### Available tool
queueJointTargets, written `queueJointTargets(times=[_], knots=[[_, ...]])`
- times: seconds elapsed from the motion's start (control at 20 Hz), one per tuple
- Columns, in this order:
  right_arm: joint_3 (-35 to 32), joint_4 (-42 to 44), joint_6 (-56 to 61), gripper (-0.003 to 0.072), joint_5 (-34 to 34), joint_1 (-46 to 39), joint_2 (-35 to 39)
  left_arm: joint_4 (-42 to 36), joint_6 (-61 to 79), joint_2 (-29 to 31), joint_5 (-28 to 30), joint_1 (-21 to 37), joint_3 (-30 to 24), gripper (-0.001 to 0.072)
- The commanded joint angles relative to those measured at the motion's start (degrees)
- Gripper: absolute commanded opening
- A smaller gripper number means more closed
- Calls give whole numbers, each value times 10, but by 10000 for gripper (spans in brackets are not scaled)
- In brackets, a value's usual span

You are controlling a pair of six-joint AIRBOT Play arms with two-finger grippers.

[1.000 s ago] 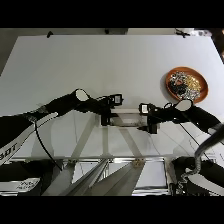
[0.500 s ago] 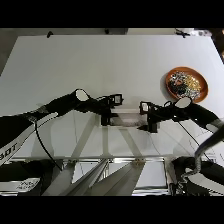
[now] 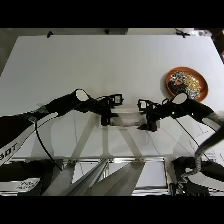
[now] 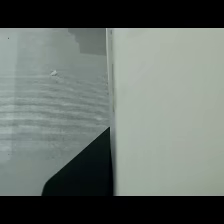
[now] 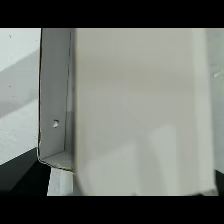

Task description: Fold the box and place the chain.

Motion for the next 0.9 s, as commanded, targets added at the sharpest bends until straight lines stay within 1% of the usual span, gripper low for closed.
queueJointTargets(times=[0.0, 0.15, 0.25, 0.55, 0.65, 0.85], knots=[[13, -37, 44, 702, -2, -6, -3, 0, 0, 0, -1, 0, 0, 9], [34, -28, 52, 703, 16, -10, -3, 0, 0, 0, -1, 0, 0, 9], [35, -14, 48, 703, 17, -6, -3, 0, 0, 0, -1, 0, 0, 9], [35, -14, 31, 702, 12, 29, -19, 0, 0, 0, -1, 0, 0, 9], [35, -22, 31, 699, 8, 34, -26, 0, 0, 0, -1, 0, 0, 9], [35, -71, 38, 679, 2, 34, -28, 0, 0, 0, -1, 0, 0, 9]])
